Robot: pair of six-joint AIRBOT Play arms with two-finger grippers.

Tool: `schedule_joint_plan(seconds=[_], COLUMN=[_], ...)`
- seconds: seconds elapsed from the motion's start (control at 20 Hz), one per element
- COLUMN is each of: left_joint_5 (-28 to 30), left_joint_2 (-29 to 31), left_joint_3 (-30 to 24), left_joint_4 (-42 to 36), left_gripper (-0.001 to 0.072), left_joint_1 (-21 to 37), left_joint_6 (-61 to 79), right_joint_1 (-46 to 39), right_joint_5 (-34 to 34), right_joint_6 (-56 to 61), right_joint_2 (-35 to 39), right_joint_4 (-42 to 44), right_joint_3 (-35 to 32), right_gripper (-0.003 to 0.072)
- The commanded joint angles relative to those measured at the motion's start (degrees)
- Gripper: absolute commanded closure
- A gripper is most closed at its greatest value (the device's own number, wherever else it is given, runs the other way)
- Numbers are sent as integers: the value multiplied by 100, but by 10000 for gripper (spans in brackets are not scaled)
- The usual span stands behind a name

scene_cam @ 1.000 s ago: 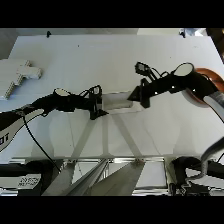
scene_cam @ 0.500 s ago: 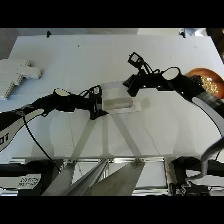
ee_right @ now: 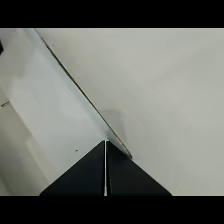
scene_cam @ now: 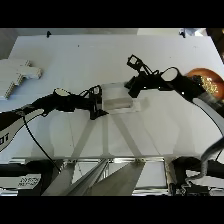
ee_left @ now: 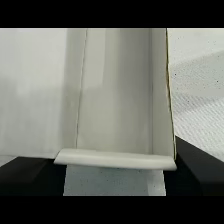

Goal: Fold the box and place the chain.

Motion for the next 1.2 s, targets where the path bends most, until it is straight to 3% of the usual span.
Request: schedule_joint_plan(seconds=[0.0,0.2,0.3,0.45,0.55,0.9,1.15], left_joint_5=[0,0,0,0,0,0,0], left_joint_2=[-2,-2,-2,-2,-2,-2,-2], left_joint_3=[2,2,2,2,2,2,2], left_joint_4=[0,2,2,2,0,2,2], left_gripper=[336,336,336,336,336,336,336], left_joint_1=[0,0,0,0,0,0,0], left_joint_6=[-2,-2,-2,-2,-2,-2,-2], right_joint_1=[-66,-487,-688,-699,-603,-343,-136], right_joint_5=[664,1687,1943,1952,1908,1652,1646], right_joint_6=[28,31,-44,-822,-1541,-2892,-2887], right_joint_2=[726,973,787,356,68,-402,-531], right_joint_4=[-905,-2398,-2406,-2334,-2256,-962,-907], right_joint_3=[4,0,-2,-2,-2,-2,-2], right_gripper=[675,648,404,363,262,255,290])
